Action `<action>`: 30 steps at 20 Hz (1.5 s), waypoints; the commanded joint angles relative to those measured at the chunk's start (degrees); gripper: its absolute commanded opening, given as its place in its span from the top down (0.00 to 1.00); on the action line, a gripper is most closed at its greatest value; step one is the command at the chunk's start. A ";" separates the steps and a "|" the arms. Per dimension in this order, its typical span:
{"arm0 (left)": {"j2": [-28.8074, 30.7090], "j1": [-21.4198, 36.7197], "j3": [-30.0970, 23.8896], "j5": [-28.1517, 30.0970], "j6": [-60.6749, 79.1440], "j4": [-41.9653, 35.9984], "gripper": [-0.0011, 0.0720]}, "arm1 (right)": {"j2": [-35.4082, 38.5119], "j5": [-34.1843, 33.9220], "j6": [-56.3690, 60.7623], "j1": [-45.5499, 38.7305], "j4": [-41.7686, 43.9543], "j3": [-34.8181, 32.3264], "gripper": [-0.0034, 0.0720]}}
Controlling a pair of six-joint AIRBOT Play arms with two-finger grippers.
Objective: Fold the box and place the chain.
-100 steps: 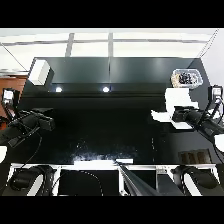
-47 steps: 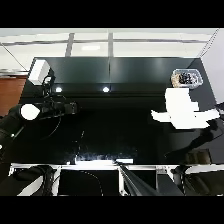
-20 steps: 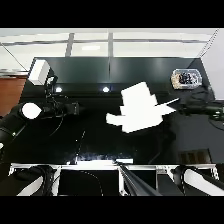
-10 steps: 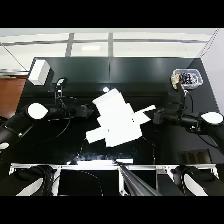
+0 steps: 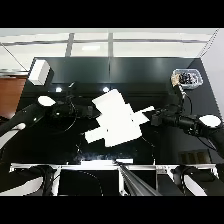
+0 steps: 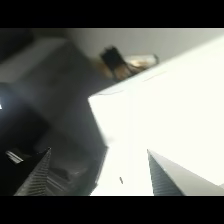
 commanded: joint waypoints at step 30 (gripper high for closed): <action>-19.19 3.67 11.54 -29.40 27.87 -9.77 0.95 | 0.07 3.02 8.31 -4.02 -8.11 1.46 0.16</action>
